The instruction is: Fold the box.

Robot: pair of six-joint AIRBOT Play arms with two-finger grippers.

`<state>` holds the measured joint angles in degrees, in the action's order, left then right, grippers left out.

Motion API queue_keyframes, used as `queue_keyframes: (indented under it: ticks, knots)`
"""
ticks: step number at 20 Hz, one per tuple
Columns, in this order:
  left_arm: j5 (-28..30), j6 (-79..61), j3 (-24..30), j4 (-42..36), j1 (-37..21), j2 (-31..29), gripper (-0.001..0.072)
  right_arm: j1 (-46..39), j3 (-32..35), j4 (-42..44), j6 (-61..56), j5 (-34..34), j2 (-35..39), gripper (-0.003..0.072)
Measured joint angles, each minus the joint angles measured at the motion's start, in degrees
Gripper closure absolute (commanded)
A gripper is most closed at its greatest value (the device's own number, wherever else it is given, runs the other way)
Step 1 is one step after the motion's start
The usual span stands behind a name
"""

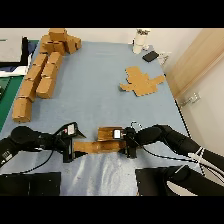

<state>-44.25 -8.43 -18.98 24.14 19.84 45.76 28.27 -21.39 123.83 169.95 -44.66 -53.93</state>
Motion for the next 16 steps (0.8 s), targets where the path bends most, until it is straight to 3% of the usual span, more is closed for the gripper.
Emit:
queue_keyframes:
  ticks: [4, 10, 12, 15, 16]
  knots:
    - [4.07, -0.90, -0.79, -0.42, 3.82, 5.29, 0.0049, 0.00, 0.00, 0.00, 0.00, 0.00, 0.00, 0.0186]
    - [3.78, -0.98, -3.67, -1.11, 6.03, 11.80, 0.0053, 0.00, 0.00, -0.02, 0.00, 0.00, 0.00, 0.0186]
    - [3.63, -1.01, -4.13, -1.29, 6.75, 13.35, 0.0194, 0.00, 0.00, -0.02, 0.00, 0.00, 0.00, 0.0186]
    - [4.37, -1.01, -4.70, -1.62, 7.74, 15.08, 0.0200, 0.00, 0.00, 0.00, 0.02, 0.00, 0.00, 0.0186]
    - [4.92, -1.01, -4.92, -1.73, 7.93, 15.43, 0.0261, 0.00, 0.00, 0.00, 0.02, 0.00, 0.00, 0.0186]
